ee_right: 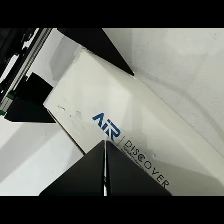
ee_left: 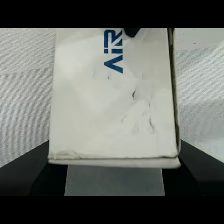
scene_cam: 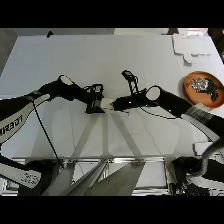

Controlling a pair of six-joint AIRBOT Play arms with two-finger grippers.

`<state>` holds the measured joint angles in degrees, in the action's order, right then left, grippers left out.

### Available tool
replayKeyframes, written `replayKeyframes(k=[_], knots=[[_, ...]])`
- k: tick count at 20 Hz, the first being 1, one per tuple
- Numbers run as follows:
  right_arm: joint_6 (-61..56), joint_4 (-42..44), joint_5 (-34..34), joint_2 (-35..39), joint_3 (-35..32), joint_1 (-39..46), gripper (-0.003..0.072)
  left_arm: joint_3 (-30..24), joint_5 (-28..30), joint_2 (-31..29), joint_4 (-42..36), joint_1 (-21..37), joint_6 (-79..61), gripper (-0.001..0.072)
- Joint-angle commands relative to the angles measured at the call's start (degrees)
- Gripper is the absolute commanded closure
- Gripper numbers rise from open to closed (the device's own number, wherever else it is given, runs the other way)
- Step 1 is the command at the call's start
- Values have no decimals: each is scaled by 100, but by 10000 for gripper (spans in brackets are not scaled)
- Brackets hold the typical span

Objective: Fold the box and place the chain.

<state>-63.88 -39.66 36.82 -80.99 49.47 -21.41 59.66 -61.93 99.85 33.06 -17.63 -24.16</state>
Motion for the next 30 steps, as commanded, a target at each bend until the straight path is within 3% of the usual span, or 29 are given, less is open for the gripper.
replayKeyframes(k=[1,7,12,14,21,26,28,30], knots=[[9,35,4,-9,-24,2,680,-2,0,0,2,2,2,334],[11,50,-256,227,-22,-55,675,-2,0,0,0,2,2,334],[-83,-767,-295,1303,-20,-52,675,0,0,0,2,2,2,334],[-168,-1384,190,1860,-20,-48,675,0,0,0,2,2,2,334],[-2896,-4955,2645,3921,-20,-48,675,-2,0,0,0,2,2,334],[-3560,-6260,4478,4725,-20,-48,675,-2,0,0,0,2,2,334],[-3781,-6658,4872,4857,-24,-48,675,0,0,0,2,2,2,334],[-4009,-6771,4800,4896,-83,-48,675,0,0,0,0,2,2,334]])
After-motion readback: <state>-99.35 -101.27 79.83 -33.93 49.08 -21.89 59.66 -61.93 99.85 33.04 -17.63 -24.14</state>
